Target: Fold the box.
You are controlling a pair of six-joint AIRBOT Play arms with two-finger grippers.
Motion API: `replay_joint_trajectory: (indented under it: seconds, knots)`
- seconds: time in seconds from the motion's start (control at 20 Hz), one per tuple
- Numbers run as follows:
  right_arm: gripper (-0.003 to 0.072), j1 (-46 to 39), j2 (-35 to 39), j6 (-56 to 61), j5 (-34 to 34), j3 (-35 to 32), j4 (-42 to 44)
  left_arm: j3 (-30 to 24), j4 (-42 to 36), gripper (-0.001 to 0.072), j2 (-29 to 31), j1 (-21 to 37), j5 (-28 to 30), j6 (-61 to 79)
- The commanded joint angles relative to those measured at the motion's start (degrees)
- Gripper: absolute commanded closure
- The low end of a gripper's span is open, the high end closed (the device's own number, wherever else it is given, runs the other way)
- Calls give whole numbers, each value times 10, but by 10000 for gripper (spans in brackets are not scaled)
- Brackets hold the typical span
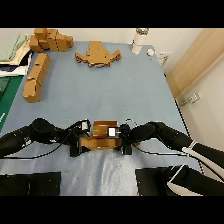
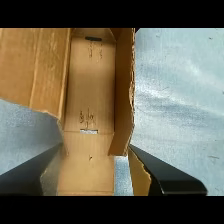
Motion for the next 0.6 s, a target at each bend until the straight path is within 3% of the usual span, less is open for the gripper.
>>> replay_joint_trajectory:
  seconds: [0.0,0.05,0.1,0.35,0.55]
  knots:
    - [105,0,0,0,0,0,0,-1,-14,136,-11,-10,8,27]
    - [106,0,0,0,0,0,0,0,-17,241,-11,-10,12,40]
    - [106,0,0,0,0,0,0,0,-23,472,-11,-10,13,52]
    - [105,0,0,0,0,0,0,0,-44,500,-11,-10,14,71]
    - [105,0,0,0,0,0,0,0,-113,499,-23,-19,14,117]
